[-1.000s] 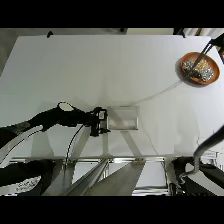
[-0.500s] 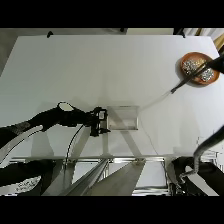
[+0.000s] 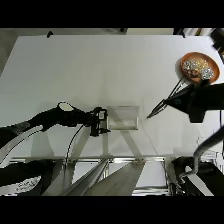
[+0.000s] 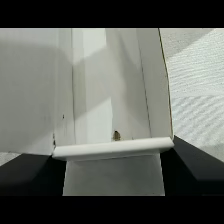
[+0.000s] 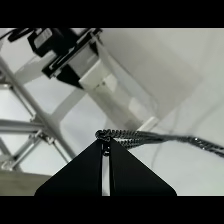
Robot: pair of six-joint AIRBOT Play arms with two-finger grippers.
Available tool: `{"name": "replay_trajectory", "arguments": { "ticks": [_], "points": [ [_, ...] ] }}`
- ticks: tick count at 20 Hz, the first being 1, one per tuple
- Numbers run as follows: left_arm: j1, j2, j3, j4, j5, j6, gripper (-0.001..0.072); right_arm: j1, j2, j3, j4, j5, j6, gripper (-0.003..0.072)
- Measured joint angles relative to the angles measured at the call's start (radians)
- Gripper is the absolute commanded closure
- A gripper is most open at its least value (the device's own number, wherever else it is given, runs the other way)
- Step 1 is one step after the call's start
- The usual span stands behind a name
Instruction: Fold the box and place the chain.
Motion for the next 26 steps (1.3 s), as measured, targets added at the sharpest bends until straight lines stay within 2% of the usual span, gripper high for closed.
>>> {"name": "replay_trajectory", "arguments": {
  "ticks": [4, 9, 16, 22, 23, 24, 26],
  "points": [
    [0.000, 0.000, 0.000, 0.000, 0.000, 0.000, 0.0497, 0.003, 0.006, -0.204, 0.118, -0.066, -0.148, 0.0670],
    [0.000, 0.000, 0.000, 0.000, 0.000, 0.000, 0.0497, 0.100, -0.009, -0.387, 0.226, -0.272, -0.277, 0.0670],
    [0.000, 0.000, 0.000, 0.000, 0.000, 0.000, 0.0497, 0.349, -0.148, -0.444, 0.177, -0.650, -0.279, 0.0670],
    [0.000, 0.000, 0.000, 0.000, 0.000, -0.002, 0.0497, 0.469, -0.336, -0.449, 0.167, -0.805, -0.259, 0.0667],
    [0.000, 0.000, 0.000, 0.000, -0.001, -0.002, 0.0497, 0.483, -0.358, -0.449, 0.167, -0.820, -0.257, 0.0640],
    [0.000, 0.000, 0.000, 0.000, -0.002, -0.003, 0.0497, 0.496, -0.376, -0.450, 0.169, -0.834, -0.256, 0.0574],
    [0.001, 0.000, 0.000, 0.000, -0.002, -0.003, 0.0497, 0.511, -0.398, -0.450, 0.177, -0.854, -0.256, 0.0550]
  ]
}}
